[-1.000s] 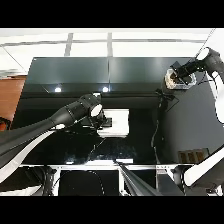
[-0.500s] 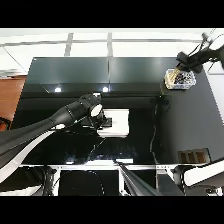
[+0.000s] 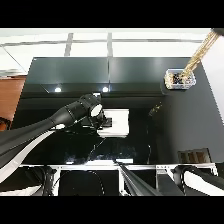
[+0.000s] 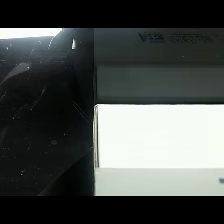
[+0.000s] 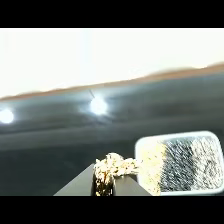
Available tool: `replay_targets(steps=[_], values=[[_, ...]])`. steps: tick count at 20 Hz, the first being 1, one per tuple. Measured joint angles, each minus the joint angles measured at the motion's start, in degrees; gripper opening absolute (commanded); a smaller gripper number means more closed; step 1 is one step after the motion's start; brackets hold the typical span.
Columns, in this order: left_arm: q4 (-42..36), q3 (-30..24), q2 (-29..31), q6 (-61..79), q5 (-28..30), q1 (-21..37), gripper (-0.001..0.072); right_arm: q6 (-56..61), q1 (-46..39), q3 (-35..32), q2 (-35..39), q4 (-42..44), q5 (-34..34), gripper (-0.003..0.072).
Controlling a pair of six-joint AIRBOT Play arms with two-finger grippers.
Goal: Fold the box and place the chain.
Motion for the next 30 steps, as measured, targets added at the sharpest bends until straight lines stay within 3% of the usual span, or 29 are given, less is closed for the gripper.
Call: replay_targets(steps=[3,6,12,19,25,30], values=[[0.00,0.00,0.00,0.00,0.00,0.00,0.0027,-2.19,0.26,0.02,5.53,4.35,3.96,0.0015],[0.00,0.00,0.00,0.00,0.00,0.00,0.0027,-4.87,2.10,-0.55,8.90,7.17,12.90,0.0015],[0.00,0.00,0.00,0.00,0.00,0.00,0.0027,-10.14,12.70,-5.95,12.72,10.14,23.15,0.0016],[0.00,0.00,0.00,0.00,-0.04,0.00,0.0027,-11.63,18.40,-7.58,13.35,19.34,22.64,0.0016],[0.00,0.00,0.00,0.00,-0.02,0.00,0.0027,-12.17,19.02,-7.76,13.38,31.52,18.58,0.0016],[-0.02,0.00,0.00,0.00,-0.02,0.00,0.0027,-12.85,20.11,-7.76,13.38,35.39,13.97,0.0016]])
